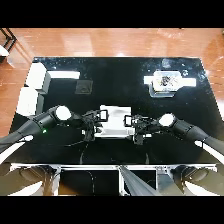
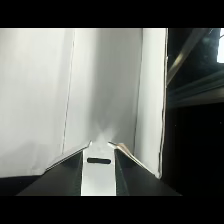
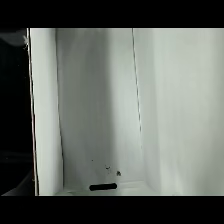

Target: Fold the box and place the chain.

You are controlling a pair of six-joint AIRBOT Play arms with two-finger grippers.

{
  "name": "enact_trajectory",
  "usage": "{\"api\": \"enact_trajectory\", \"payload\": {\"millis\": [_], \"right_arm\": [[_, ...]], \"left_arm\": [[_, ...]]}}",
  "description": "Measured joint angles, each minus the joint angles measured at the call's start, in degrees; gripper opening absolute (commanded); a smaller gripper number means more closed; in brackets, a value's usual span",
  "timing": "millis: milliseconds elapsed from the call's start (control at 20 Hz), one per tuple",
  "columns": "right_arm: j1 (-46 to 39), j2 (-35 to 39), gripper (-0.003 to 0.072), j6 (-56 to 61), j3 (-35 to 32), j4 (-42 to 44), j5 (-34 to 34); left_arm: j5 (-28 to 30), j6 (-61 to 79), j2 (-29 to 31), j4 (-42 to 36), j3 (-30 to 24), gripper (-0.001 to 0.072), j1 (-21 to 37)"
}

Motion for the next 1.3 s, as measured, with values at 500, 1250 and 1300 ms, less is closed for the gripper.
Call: {"api": "enact_trajectory", "payload": {"millis": [500, 1250, 1300], "right_arm": [[0.0, 0.0, 0.0306, -0.1, 0.0, 0.0, 0.0], [0.0, 0.0, 0.0306, -0.1, 0.0, 0.0, 0.0], [0.0, 0.0, 0.0306, -0.1, 0.0, 0.0, 0.0]], "left_arm": [[0.5, 0.0, -0.5, -0.5, 0.0, 0.0278, -0.4], [-0.1, -0.1, -0.5, -0.4, 0.0, 0.0322, -0.4], [-0.1, -0.1, -0.5, -0.4, 0.0, 0.0291, -0.4]]}}
